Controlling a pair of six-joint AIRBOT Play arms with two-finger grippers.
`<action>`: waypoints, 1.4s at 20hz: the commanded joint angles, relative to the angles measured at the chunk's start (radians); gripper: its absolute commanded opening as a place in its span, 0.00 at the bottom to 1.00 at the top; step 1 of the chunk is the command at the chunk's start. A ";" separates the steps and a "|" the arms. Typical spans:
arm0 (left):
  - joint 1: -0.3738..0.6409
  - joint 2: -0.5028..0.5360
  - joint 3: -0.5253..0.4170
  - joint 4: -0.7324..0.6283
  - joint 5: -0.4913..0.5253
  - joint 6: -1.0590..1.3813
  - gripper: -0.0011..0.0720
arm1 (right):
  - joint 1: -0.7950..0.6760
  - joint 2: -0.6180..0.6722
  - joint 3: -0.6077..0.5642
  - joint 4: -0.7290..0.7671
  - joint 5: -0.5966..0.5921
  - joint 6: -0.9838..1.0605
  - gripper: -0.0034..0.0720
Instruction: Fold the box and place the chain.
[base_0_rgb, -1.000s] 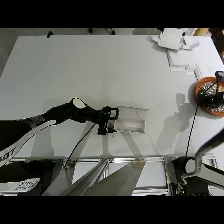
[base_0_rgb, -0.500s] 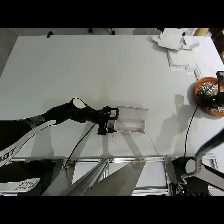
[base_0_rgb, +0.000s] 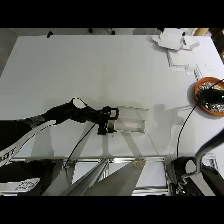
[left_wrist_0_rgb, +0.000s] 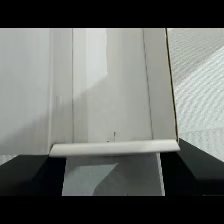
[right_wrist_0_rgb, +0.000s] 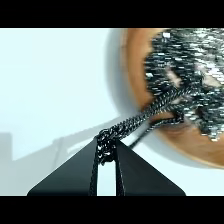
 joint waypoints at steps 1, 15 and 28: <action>0.001 0.001 0.000 0.000 0.000 0.000 0.36 | 0.095 0.128 0.001 0.103 0.157 -0.048 0.07; 0.000 0.001 0.000 0.000 0.000 0.000 0.36 | 0.500 0.315 -0.159 0.207 0.375 -0.007 0.08; 0.001 0.001 0.000 0.000 0.000 0.000 0.36 | 0.599 0.315 -0.267 0.240 0.366 0.038 0.44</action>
